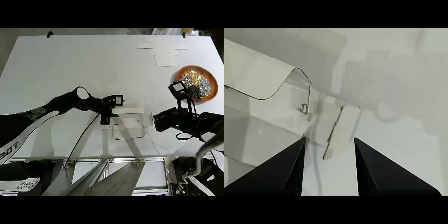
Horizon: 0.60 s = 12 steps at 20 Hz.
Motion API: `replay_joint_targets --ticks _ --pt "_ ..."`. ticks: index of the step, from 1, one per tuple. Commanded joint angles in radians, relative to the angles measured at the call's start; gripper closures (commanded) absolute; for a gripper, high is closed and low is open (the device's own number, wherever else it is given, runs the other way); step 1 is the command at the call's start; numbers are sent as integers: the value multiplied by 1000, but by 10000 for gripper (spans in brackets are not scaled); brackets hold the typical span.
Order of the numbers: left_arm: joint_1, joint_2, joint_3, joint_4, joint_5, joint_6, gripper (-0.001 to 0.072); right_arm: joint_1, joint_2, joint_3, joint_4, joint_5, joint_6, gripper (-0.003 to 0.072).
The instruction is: Fold the box and place the chain.
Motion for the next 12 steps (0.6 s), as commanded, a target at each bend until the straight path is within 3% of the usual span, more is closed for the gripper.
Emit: replay_joint_targets --ticks 1,12 --pt "0 -11 1 11 0 3 706 1 0 0 0 0 0 349" --pt "0 -13 1 11 -1 0 701 1 0 0 0 5 0 349"
